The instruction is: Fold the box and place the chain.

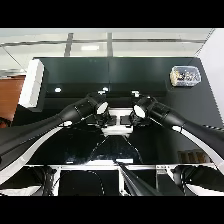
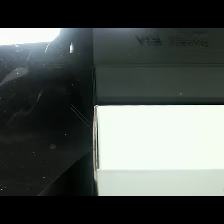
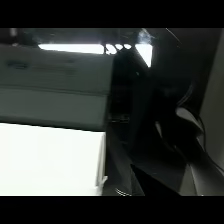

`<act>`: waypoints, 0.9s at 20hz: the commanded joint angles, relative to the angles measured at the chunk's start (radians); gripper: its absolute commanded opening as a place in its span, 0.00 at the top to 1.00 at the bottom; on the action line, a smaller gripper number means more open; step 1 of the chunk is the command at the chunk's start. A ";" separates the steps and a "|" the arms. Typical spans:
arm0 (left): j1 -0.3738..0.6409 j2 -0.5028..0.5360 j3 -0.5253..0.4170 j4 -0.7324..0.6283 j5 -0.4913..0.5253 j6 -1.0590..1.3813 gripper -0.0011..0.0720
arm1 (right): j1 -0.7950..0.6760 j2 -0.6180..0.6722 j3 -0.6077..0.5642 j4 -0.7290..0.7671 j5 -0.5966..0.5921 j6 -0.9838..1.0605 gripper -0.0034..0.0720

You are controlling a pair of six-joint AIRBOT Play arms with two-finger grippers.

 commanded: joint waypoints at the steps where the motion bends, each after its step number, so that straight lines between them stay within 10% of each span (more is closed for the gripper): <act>1: 0.000 0.000 0.000 0.000 0.000 -0.001 0.94 | 0.005 -0.016 0.002 -0.011 0.022 0.028 0.47; 6: 0.000 0.000 0.000 0.000 -0.001 -0.001 0.94 | 0.005 -0.035 0.005 -0.009 0.019 0.043 0.47; 10: 0.000 0.000 0.000 0.000 -0.001 -0.001 0.94 | 0.005 -0.036 0.005 -0.001 0.012 0.054 0.94; 17: 0.000 0.000 0.000 0.000 0.003 -0.001 0.94 | 0.005 -0.035 0.013 -0.001 0.024 0.076 0.89; 18: 0.000 0.000 0.000 0.000 0.003 -0.001 0.94 | 0.003 -0.035 0.019 0.001 0.026 0.076 0.58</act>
